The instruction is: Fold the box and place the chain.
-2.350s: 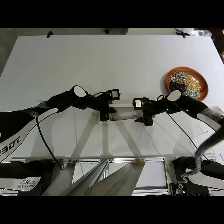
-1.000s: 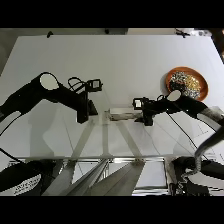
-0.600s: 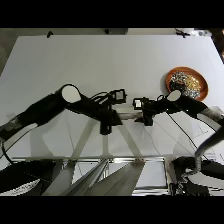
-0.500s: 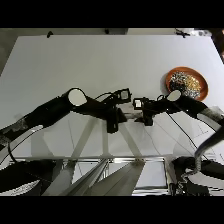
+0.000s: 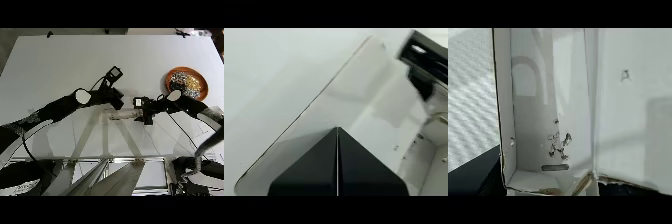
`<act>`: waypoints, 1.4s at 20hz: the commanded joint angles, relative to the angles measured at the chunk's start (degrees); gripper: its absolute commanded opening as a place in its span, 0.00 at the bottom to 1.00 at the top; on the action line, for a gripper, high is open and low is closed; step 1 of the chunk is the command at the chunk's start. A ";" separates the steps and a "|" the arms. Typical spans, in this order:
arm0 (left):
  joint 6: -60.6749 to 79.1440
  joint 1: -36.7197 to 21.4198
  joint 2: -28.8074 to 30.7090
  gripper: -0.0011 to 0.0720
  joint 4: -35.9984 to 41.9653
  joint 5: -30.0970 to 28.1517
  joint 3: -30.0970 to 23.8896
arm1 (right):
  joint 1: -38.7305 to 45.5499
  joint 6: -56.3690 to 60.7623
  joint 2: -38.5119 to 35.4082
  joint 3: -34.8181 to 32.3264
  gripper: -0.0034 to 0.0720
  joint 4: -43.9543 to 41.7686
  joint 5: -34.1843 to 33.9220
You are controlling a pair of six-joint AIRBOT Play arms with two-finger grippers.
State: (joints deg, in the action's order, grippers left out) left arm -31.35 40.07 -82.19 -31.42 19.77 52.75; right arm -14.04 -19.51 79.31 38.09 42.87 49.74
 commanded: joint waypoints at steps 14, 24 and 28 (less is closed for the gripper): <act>-0.50 -0.90 -2.64 0.02 -0.66 3.17 0.00 | 0.00 -0.07 -0.02 0.00 0.58 0.22 0.33; 0.26 -8.70 14.47 0.49 -29.11 33.24 0.00 | 0.00 -0.07 -0.02 0.00 0.58 0.22 0.33; 2.67 -8.41 11.85 0.68 -33.77 44.11 0.00 | 0.00 -0.07 -0.02 0.00 0.58 0.22 0.33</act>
State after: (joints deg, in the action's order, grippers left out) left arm -30.55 32.12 -69.76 -59.88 54.11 52.75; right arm -14.04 -19.62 79.31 38.09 43.24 50.13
